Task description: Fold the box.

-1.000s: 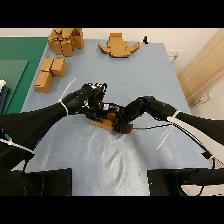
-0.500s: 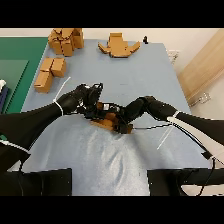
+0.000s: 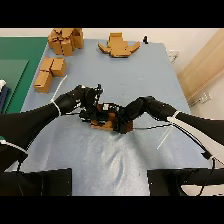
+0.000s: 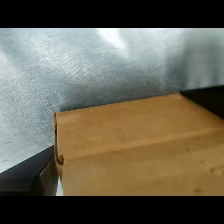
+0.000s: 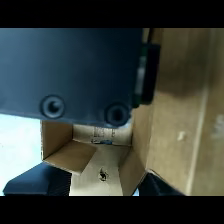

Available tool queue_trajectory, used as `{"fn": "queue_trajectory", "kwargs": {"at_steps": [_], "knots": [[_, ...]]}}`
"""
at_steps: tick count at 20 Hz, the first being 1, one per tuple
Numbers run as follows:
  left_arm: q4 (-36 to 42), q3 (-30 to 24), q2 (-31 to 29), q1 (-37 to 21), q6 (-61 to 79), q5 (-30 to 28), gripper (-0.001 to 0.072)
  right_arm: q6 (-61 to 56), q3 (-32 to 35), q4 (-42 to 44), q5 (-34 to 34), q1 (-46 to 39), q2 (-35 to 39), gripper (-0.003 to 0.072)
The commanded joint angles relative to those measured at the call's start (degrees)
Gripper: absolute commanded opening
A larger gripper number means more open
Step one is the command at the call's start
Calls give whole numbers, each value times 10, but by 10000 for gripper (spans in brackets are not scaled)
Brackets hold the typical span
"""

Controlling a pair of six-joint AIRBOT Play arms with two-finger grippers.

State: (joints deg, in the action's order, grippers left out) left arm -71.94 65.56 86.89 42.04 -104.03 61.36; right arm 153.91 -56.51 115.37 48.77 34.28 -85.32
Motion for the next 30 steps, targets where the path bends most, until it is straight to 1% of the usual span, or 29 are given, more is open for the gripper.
{"fn": "queue_trajectory", "kwargs": {"at_steps": [1, 6, 11, 14, 19, 20, 22, 24, 25, 28, 30], "knots": [[17, 0, -3, -3, 11, -8, 602, 0, -1, -2, 2, 0, 0, 508], [12, 0, -19, -20, 12, -3, 602, 0, -1, -2, 2, 0, 0, 508], [23, 0, -35, -67, 68, 36, 602, 0, -1, -2, 2, 0, 0, 508], [56, -3, -38, -98, 118, 52, 602, 0, -1, -5, 2, 0, 0, 508], [151, -39, -38, -152, 200, 54, 602, 0, -1, -12, 5, 0, 0, 508], [160, -43, -38, -154, 207, 48, 601, 0, -1, -12, 4, 0, 0, 508], [155, -44, -38, -146, 194, 28, 601, 0, -1, -12, 4, 0, 0, 508], [126, -43, -38, -122, 143, -9, 600, 0, -1, -12, 4, 0, 0, 508], [87, -42, -38, -103, 104, -16, 600, 0, -1, -12, 4, 0, 0, 508], [-79, -37, -38, -46, -57, -4, 600, -1, -1, -12, 4, 0, 0, 508], [-155, -24, -37, -13, -136, 13, 599, -1, -1, -12, 4, 0, 0, 508]]}}
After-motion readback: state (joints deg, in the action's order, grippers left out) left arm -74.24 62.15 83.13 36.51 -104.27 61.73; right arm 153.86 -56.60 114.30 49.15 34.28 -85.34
